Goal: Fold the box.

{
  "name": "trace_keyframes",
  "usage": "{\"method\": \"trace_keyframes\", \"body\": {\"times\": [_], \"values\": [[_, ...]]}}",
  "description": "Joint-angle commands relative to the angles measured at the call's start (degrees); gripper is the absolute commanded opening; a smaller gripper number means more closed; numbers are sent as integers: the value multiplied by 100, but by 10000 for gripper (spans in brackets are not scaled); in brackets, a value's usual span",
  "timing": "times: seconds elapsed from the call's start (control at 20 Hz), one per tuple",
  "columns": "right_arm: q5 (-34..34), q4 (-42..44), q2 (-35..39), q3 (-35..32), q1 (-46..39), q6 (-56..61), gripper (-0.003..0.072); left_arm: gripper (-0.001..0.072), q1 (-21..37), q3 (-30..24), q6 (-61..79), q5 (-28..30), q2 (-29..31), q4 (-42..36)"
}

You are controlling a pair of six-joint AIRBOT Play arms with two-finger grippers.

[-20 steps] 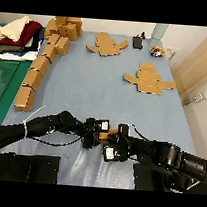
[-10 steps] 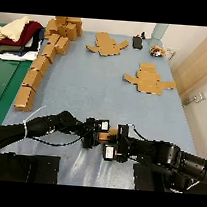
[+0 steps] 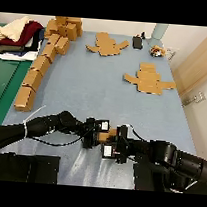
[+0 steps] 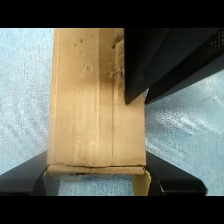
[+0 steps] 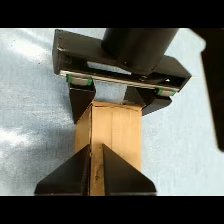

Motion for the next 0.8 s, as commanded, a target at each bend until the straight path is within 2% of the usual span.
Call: {"method": "trace_keyframes", "body": {"times": [0.0, 0.05, 0.15, 0.25, 0.3, 0.35, 0.4, 0.5, 0.55, 0.6, 0.65, 0.75], "values": [[-20, 81, -24, 0, 2, -2, 249, 522, 2, 7, -2, 2, -2, 0], [-33, 81, -2, 17, 2, 0, 346, 522, 4, 7, -2, 2, -2, 0], [-297, 81, 129, 142, 0, 24, 366, 522, 4, 7, -2, 0, 0, 0], [-894, 76, 363, 358, -9, 555, 364, 522, 4, 7, -2, 2, -2, 0], [-1244, -35, 509, 472, -50, 1235, 323, 522, 2, 7, -2, 2, -2, 0], [-1545, -356, 645, 549, -125, 2022, 133, 522, 4, 7, -2, 2, -2, -2], [-1884, -1064, 758, 579, -258, 3025, 25, 522, 4, 7, -2, 2, -2, 0], [-2629, -2579, 850, 581, -706, 5016, 5, 522, 4, 7, -2, 2, -2, 0], [-2889, -3080, 839, 581, -1049, 5587, 4, 522, 4, 7, -2, 2, -2, 0], [-2924, -3220, 800, 588, -1519, 5748, 3, 522, 2, 7, -2, 2, 0, -2], [-2798, -3088, 713, 608, -2041, 5742, 3, 522, 4, 7, -2, 2, -2, 0], [-2332, -1926, 319, 778, -3305, 5434, 3, 522, 4, 7, -2, 2, -2, 0]]}}
